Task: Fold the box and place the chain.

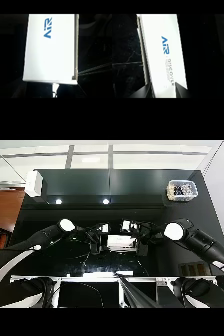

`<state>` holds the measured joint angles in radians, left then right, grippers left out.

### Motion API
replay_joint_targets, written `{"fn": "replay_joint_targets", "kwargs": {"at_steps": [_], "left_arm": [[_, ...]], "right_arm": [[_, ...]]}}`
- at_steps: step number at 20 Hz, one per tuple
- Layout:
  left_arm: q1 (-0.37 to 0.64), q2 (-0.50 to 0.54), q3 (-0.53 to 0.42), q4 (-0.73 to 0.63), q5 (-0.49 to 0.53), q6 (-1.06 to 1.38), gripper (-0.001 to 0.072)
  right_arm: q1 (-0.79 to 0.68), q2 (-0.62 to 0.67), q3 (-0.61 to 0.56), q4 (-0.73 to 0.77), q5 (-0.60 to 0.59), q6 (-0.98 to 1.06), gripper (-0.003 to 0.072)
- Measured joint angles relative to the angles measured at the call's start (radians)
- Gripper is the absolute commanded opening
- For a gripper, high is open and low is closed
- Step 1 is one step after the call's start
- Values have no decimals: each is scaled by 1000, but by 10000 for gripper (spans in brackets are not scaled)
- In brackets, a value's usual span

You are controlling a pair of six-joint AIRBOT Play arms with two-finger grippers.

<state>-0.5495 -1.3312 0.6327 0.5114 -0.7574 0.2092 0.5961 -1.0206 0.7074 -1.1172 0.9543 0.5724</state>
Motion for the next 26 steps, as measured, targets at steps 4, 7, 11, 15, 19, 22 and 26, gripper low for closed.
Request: {"fn": "replay_joint_targets", "kwargs": {"at_steps": [4,7,11,15,19,22,26], "left_arm": [[0,0,0,0,0,0,504],[0,0,0,0,1,0,504],[0,0,0,0,1,0,504],[0,0,0,0,1,0,504],[0,0,0,0,1,0,505],[0,0,0,0,1,0,504],[0,0,0,0,1,0,504]], "right_arm": [[0,0,0,1,0,0,333],[0,0,0,2,0,0,333],[0,0,-10,4,-2,0,336],[0,0,-16,3,-6,0,402],[0,0,-18,4,-14,0,402],[0,-10,-18,6,-19,0,402],[0,-19,-18,7,-18,0,402]]}}
